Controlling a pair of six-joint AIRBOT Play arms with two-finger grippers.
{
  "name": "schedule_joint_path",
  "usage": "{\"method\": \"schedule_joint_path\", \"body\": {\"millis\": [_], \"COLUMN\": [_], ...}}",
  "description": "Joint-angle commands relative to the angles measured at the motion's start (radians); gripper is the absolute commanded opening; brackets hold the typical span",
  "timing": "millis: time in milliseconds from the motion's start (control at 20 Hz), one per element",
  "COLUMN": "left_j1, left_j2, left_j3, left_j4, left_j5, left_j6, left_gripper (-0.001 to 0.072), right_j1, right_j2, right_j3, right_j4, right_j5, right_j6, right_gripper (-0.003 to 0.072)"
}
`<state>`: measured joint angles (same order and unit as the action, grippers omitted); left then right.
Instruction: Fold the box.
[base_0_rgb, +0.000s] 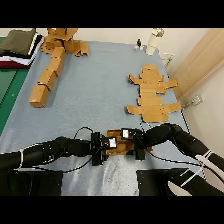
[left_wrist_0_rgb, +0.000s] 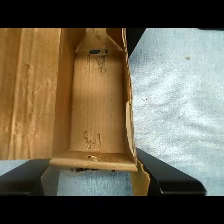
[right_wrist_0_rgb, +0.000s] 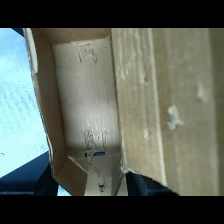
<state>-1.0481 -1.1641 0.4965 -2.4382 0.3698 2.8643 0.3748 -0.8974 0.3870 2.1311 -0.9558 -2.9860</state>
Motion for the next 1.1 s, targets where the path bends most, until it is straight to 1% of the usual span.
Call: {"method": "schedule_joint_path", "body": {"millis": [0,1050], "left_j1": [0.0,0.0], "left_j2": [0.0,0.0], "left_j3": [0.001,0.001], "left_j4": [0.0,0.015], "left_j5": [-0.003,-0.004], "left_j6": [0.0,0.0], "left_gripper": [0.0317,0.0315], "right_j1": [0.001,0.001], "right_j2": [-0.001,-0.001], "right_j3": [0.0,0.0], "right_j4": [0.001,0.001], "right_j5": [-0.003,-0.003], "right_j6": [0.0,0.0], "right_gripper": [0.0501,0.0501]}}
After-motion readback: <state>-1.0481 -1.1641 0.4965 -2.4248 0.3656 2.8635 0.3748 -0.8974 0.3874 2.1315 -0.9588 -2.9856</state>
